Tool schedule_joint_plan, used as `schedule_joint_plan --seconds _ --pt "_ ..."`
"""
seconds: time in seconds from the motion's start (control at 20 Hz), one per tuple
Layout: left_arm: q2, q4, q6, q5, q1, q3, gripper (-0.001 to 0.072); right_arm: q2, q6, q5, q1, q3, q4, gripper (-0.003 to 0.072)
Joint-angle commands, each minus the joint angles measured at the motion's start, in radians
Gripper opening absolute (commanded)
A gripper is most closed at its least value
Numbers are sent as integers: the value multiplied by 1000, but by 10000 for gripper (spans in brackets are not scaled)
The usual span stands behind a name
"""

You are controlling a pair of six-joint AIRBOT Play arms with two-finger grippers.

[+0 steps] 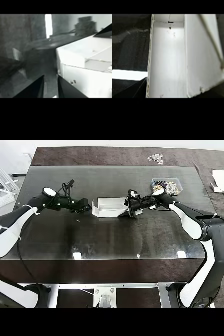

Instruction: Fold the box and place the chain.

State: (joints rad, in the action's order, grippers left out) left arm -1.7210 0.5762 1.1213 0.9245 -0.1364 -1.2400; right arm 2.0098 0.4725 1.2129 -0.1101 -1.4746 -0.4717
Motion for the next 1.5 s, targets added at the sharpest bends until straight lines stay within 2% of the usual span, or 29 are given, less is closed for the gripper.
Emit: schedule_joint_plan --seconds 0.0,0.45,0.65,1.05,1.3,1.45 --pt "1 -14 4 4 -18 -19 210 0 0 0 -1 0 0 476" --pt "1 -31 6 -7 -68 -40 211 0 0 0 -1 0 0 476" --pt "1 -26 8 9 -67 -54 210 0 0 0 -1 0 0 476" --pt "0 56 27 -23 -45 -53 210 0 0 0 -1 0 0 476" --pt "0 59 27 -7 -24 -51 210 0 0 0 -1 0 0 476" --pt "0 17 21 21 -24 -51 210 0 0 0 -1 0 0 476"
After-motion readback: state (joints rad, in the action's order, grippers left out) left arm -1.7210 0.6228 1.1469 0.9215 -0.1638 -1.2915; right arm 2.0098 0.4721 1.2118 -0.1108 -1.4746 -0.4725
